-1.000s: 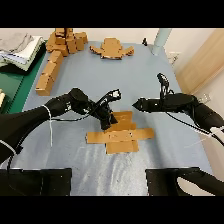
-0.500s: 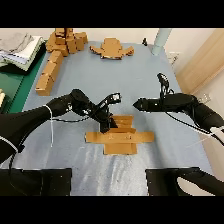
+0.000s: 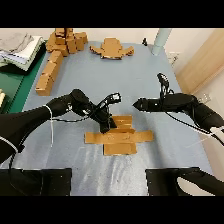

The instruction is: Fold the box.

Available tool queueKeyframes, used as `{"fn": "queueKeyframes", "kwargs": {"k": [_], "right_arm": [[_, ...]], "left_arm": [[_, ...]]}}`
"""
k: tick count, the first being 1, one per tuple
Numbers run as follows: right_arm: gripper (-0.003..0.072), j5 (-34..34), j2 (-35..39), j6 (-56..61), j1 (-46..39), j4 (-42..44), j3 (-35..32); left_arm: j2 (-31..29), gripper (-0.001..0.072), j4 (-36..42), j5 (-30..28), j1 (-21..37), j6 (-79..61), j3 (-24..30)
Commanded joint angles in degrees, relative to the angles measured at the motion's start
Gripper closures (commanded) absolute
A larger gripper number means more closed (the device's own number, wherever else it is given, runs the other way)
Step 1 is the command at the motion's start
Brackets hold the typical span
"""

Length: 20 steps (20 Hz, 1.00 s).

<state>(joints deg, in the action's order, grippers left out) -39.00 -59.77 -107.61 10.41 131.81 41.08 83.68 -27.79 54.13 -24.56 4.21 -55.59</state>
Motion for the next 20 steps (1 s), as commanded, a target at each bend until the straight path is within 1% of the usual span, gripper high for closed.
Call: {"fn": "queueKeyframes", "kwargs": {"k": [1,3,4,5,6,7,9,11,13,15,18,20], "right_arm": [[0.0407,0.0,0.0,0.0,0.0,0.0,0.0],[0.0407,0.0,0.0,0.0,0.0,0.0,0.0],[0.0426,0.0,0.0,0.0,0.0,0.0,0.0],[0.0523,-0.1,0.0,0.0,0.0,0.0,0.0],[0.0585,-0.2,0.0,0.0,0.0,0.0,0.0],[0.0681,-0.6,0.0,0.0,0.0,-0.1,0.0],[0.0682,-2.4,0.4,-0.4,0.0,-1.5,0.1],[0.0682,-4.4,2.3,0.1,0.0,-5.4,0.5],[0.0683,-6.6,5.9,2.4,0.1,-8.2,0.5],[0.0683,-11.8,10.1,4.5,0.9,-12.3,0.4],[0.0683,-21.7,15.9,14.2,7.3,-24.6,-1.0],[0.0683,-25.4,20.0,15.1,14.4,-28.0,-3.7]], "left_arm": [[0.0,0.0695,-1.0,-0.2,-0.1,1.9,0.0],[0.0,0.0696,-1.0,-0.2,-0.1,2.0,0.0],[0.0,0.0695,-1.0,-0.2,-0.1,2.4,0.0],[0.0,0.0695,-1.0,-0.1,-0.1,2.5,0.0],[0.0,0.0695,-1.0,0.0,0.0,2.5,0.0],[0.0,0.0695,-1.0,0.0,0.0,2.5,0.0],[0.0,0.0695,-0.9,-0.1,0.0,2.5,0.0],[0.0,0.0695,-0.9,-0.1,0.0,2.5,0.0],[0.0,0.0695,-0.9,-0.1,-0.1,2.5,0.0],[0.0,0.0695,-0.9,-0.1,-0.1,2.5,0.0],[0.0,0.0695,-0.9,-0.1,-0.1,2.5,0.0],[0.0,0.0695,-0.9,-0.1,-0.1,2.5,0.0]]}}
